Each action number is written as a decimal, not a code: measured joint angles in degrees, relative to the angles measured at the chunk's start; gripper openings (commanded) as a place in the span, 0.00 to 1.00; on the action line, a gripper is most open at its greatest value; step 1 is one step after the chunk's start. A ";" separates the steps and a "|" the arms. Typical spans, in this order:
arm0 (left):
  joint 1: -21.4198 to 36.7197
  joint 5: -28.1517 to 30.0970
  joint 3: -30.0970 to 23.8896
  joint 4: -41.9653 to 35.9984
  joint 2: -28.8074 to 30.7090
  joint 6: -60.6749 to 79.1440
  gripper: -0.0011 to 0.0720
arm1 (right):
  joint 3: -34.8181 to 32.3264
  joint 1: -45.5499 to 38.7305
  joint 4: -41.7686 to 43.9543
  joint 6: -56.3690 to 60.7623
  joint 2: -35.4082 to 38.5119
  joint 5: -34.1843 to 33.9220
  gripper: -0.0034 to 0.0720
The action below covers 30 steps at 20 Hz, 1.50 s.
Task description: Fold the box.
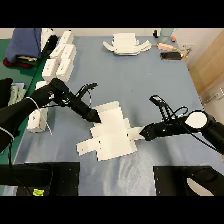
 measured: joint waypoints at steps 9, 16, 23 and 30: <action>0.11 -3.30 -1.22 -4.96 -0.22 5.68 0.04 | -1.16 0.02 0.98 0.85 -3.23 -2.69 0.05; 0.04 -3.39 -2.19 -5.20 -0.22 8.74 0.03 | -1.20 0.00 1.86 0.92 -3.48 -4.13 0.56; -1.38 0.61 -0.52 -5.01 1.95 13.11 0.03 | 3.65 -0.96 -12.68 14.10 -2.89 -4.02 0.77; -11.63 16.79 -2.14 1.09 13.22 23.37 0.03 | 16.37 -1.09 -24.37 28.70 -1.97 -4.26 0.52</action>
